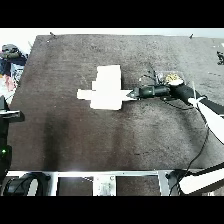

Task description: Fold the box and place the chain.

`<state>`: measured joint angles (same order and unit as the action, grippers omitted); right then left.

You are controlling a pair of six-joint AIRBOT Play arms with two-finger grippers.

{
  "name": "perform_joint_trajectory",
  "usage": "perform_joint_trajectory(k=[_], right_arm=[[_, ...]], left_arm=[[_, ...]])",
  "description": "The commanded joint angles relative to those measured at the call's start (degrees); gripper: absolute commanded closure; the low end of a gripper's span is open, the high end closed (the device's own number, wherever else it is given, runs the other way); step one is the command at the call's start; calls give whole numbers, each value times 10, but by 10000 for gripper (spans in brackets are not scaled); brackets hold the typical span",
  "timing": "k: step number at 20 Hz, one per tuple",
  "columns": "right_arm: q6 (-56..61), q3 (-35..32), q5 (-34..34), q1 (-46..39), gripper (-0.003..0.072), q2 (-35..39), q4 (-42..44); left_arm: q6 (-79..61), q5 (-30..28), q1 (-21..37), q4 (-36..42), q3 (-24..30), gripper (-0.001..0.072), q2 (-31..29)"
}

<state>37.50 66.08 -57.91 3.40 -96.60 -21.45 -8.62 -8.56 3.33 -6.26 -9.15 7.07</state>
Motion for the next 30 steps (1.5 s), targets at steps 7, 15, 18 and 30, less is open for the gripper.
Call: perform_joint_trajectory(k=[7, 15, 18, 30], right_arm=[[-34, 31, 68, 42, 677, -40, -30], [-34, 31, 70, 42, 676, -40, -49], [-34, 31, 72, 42, 676, -40, -49], [-34, 31, 72, 42, 676, -40, -34]], left_arm=[[105, 148, 0, -4, 0, 698, 0], [113, 293, 0, 68, -29, 74, 47], [112, 358, 0, 68, -109, 73, 196], [313, 648, -44, -147, -662, 73, 827]])
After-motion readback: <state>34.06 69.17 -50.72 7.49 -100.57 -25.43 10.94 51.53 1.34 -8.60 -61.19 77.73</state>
